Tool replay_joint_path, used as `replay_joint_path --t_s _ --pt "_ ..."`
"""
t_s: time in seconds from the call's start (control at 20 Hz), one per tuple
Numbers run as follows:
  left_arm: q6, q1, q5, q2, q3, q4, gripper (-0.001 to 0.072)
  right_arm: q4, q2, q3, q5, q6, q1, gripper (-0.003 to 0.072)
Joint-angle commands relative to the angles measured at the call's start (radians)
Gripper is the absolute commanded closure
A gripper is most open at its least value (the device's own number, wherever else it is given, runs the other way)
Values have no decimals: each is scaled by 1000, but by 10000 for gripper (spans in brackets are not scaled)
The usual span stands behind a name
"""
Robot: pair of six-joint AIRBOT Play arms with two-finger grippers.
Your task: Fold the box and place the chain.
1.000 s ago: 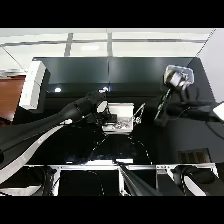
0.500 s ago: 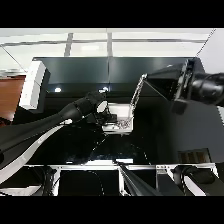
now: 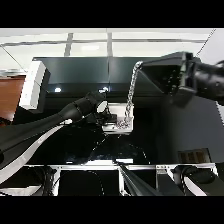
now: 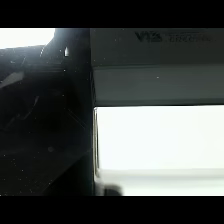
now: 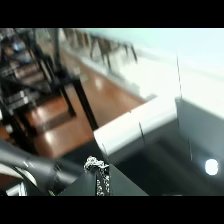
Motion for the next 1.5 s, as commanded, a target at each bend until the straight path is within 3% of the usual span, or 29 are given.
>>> replay_joint_path --t_s 0.0,0.15,0.35,0.5,0.6,0.9,1.0,1.1,1.3,1.45 --pt "0 1 0 0 0 0 681 -245 -56 -13 34 189 4 679" --pt "0 1 0 0 0 0 681 -442 -89 -105 31 317 4 678" --pt "0 1 0 0 0 1 681 -367 -143 -281 -52 333 47 672" --pt "0 1 0 0 0 1 681 -369 -206 -305 -123 333 107 668" --pt "0 1 0 0 0 1 681 -383 -219 -304 -144 332 108 418" --pt "0 1 0 0 0 0 681 -737 -218 -312 -22 316 -60 413" --pt "0 1 0 0 0 1 681 -790 -220 -358 -29 195 -63 410" --pt "0 0 0 0 0 1 681 -766 -240 -417 -84 1 -34 -34" --pt "0 1 0 0 0 1 681 -694 -342 -432 -148 -536 28 -34" --pt "0 1 0 0 0 1 681 -511 -396 -412 -185 -715 28 -34"
